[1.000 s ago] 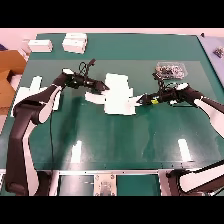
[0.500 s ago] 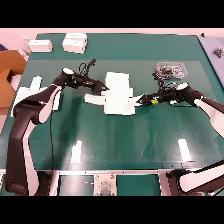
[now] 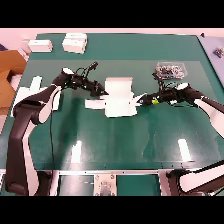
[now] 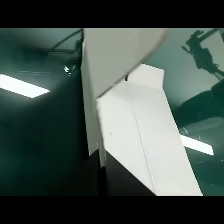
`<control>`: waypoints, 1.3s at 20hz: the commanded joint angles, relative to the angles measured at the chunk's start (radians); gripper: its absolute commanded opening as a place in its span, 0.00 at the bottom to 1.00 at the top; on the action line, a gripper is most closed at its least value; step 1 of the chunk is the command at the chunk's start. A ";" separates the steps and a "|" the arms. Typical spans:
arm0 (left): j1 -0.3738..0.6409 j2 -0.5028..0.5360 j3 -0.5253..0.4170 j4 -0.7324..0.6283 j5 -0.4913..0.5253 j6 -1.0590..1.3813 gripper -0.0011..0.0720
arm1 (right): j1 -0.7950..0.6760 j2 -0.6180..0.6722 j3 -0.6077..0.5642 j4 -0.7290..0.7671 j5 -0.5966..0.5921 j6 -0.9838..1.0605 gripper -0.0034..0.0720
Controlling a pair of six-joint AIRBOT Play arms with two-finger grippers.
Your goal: Fold the box and place the chain.
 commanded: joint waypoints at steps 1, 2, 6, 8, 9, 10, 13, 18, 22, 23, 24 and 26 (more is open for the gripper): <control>0.000 0.000 0.000 0.000 -0.057 0.108 0.04 | 0.000 0.000 0.000 0.003 -0.001 0.000 0.06; 0.000 0.000 0.000 0.000 -0.051 0.121 0.04 | 0.000 0.000 0.000 0.003 0.000 0.000 0.06; 0.000 0.000 -0.002 0.000 0.021 0.132 0.03 | 0.002 0.000 -0.001 0.003 -0.001 0.002 0.06; 0.000 0.000 -0.002 -0.004 0.030 0.132 0.03 | 0.002 -0.001 -0.001 0.003 -0.001 0.005 0.06; 0.000 0.000 -0.002 -0.006 0.035 0.132 0.03 | 0.002 -0.002 -0.001 0.005 -0.001 0.005 0.06; 0.000 0.000 -0.002 -0.008 0.041 0.129 0.03 | 0.002 -0.002 -0.001 0.005 -0.001 0.008 0.06; 0.000 0.002 -0.003 -0.026 0.088 0.072 0.03 | 0.002 -0.002 -0.001 0.007 -0.016 0.013 0.06; 0.000 0.035 -0.006 -0.023 0.133 0.076 0.03 | 0.003 -0.002 -0.001 0.029 -0.046 0.016 0.06; 0.000 0.079 -0.083 -0.023 0.166 0.158 0.03 | 0.015 -0.002 -0.001 0.041 -0.053 0.021 0.06; 0.000 0.087 -0.112 -0.031 0.172 0.198 0.03 | 0.017 -0.002 -0.001 0.041 -0.053 0.024 0.06; 0.000 0.093 -0.147 -0.050 0.168 0.252 0.03 | 0.019 -0.002 0.000 0.041 -0.053 0.027 0.06; 0.000 0.105 -0.215 -0.076 0.184 0.324 0.03 | 0.021 -0.002 0.000 0.041 -0.053 0.027 0.06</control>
